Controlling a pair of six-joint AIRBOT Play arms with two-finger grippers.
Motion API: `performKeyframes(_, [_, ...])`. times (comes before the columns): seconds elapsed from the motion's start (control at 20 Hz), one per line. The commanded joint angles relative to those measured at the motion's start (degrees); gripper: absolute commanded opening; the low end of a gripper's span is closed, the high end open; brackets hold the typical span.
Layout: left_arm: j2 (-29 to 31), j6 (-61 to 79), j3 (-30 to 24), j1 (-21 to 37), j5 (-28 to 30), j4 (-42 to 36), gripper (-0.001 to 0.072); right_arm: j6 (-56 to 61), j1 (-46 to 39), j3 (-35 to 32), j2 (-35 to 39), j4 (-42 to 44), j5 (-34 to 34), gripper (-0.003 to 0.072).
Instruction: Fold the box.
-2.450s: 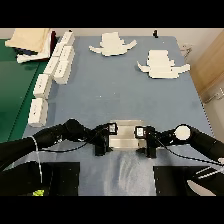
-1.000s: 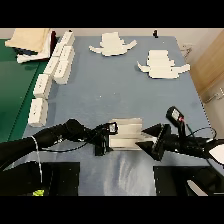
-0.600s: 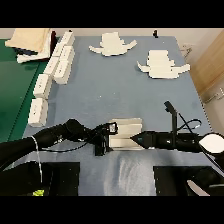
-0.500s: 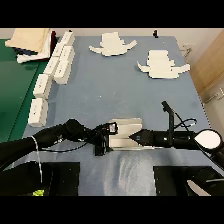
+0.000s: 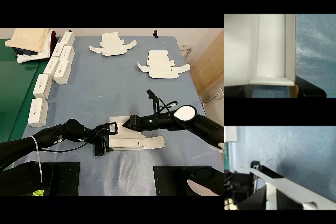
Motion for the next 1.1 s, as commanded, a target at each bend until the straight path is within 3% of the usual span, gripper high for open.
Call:
performKeyframes(0.0, [0.0,0.02,-0.02,-0.02,0.0,0.02,0.046,-0.61,-0.31,2.91,-8.15,-4.85,0.31,0.0131])
performKeyframes(0.25, [0.0,0.02,-0.02,-0.02,0.0,0.02,0.046,-3.39,-0.28,2.91,-13.75,-5.62,0.33,0.0128])
performKeyframes(0.55, [0.0,0.02,-0.02,-0.02,0.0,0.02,0.046,-6.12,-0.28,3.15,-11.41,-5.6,0.5,0.0117])
performKeyframes(0.7, [0.0,0.02,-0.02,-0.02,0.0,0.02,0.046,-8.44,-0.28,4.39,-5.2,-7.21,1.75,0.0117])
performKeyframes(0.85, [0.0,0.02,-0.02,-0.02,0.0,0.02,0.046,-8.63,-0.28,4.87,4.63,-15.19,4.63,0.0118])
performKeyframes(1.05, [0.0,0.02,-0.02,-0.02,0.0,0.02,0.046,-10.47,-0.17,4.79,17.66,-29.03,16.9,0.0119])
